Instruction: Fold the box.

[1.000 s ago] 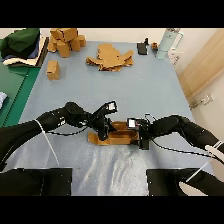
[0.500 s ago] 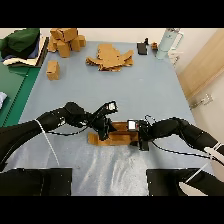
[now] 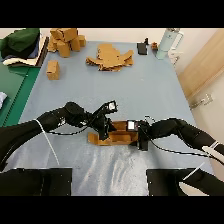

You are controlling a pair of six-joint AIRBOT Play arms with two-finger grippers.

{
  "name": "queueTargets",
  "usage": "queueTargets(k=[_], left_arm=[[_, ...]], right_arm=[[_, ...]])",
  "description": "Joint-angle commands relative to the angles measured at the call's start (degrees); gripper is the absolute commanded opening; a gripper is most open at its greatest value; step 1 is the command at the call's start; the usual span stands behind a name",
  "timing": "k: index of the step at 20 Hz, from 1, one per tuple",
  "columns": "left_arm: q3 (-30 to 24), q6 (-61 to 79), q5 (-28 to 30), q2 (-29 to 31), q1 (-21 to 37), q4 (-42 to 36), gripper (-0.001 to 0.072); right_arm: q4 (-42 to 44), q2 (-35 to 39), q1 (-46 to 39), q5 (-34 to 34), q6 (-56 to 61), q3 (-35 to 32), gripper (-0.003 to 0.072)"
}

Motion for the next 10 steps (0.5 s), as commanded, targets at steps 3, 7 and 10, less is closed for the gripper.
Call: queueTargets(k=[3,7,10], left_arm=[[0.0,0.0,-0.1,0.0,0.0,0.0,0.0014],[0.0,0.0,-0.1,0.0,0.0,0.0,0.0013],[0.0,0.0,-0.1,0.0,0.0,0.0,0.0014]], right_arm=[[1.0,0.8,0.0,0.0,0.0,0.0,0.0595],[1.1,3.6,0.0,-0.1,0.1,0.1,0.0678],[1.0,4.6,0.0,-0.1,0.1,0.0,0.0677]])
